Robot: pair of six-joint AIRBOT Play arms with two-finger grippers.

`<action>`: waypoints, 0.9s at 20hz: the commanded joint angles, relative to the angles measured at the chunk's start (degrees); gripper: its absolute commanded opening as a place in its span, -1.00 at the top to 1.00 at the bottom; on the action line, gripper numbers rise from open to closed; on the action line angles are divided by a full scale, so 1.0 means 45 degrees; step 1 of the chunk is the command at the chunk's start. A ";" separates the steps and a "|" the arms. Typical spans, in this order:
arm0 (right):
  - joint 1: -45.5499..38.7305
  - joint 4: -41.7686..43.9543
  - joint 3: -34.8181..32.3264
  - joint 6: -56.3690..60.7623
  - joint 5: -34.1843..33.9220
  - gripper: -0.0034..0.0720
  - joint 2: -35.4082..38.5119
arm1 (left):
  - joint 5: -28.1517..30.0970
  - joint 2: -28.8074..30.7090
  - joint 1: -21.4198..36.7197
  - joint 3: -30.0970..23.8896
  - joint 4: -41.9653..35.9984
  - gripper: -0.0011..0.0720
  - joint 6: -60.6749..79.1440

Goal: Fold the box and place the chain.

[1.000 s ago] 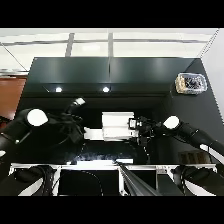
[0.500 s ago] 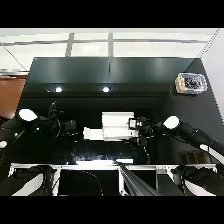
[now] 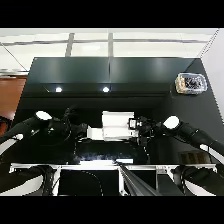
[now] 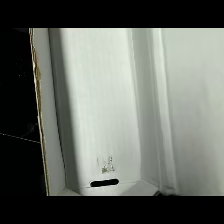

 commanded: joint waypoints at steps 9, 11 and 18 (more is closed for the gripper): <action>0.0010 0.0005 -0.0005 0.0000 0.0010 -0.21 -0.0005 | -0.1783 -0.0112 0.0053 0.0865 -0.1049 -0.61 0.2040; 0.0010 0.0005 -0.0005 0.0000 0.0010 -0.21 -0.0005 | -0.1787 -0.0112 0.0005 0.1001 -0.1049 -0.61 0.1778; 0.0010 0.0005 -0.0005 0.0000 0.0010 -0.21 -0.0005 | -0.1268 -0.0107 -0.1705 0.2812 -0.0024 -0.61 -0.0359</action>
